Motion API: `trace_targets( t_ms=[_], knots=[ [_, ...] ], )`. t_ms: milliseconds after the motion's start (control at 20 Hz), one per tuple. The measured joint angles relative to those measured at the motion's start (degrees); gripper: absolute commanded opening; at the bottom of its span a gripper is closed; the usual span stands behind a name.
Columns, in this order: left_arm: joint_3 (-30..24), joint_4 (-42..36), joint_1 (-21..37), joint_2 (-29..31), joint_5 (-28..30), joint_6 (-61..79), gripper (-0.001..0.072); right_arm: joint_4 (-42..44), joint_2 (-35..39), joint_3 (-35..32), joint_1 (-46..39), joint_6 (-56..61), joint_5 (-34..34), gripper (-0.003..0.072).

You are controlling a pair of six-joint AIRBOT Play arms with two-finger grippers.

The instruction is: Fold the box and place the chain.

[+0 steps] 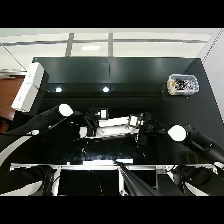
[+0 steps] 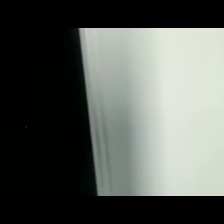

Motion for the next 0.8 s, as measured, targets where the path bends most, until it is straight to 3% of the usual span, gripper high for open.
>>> trace_targets(
  t_ms=[500, 800],
  knots=[
    [0.0, 0.0, 0.0, 0.0, 0.1, 0.1, 0.003, 6.7, -1.0, 0.1, -1.1, -8.2, 0.0, 0.0696],
    [0.0, 0.0, 0.0, 0.0, 0.1, 0.2, 0.0031, 14.7, -5.4, 1.0, -2.0, -20.8, 3.5, 0.0696]
  ],
)
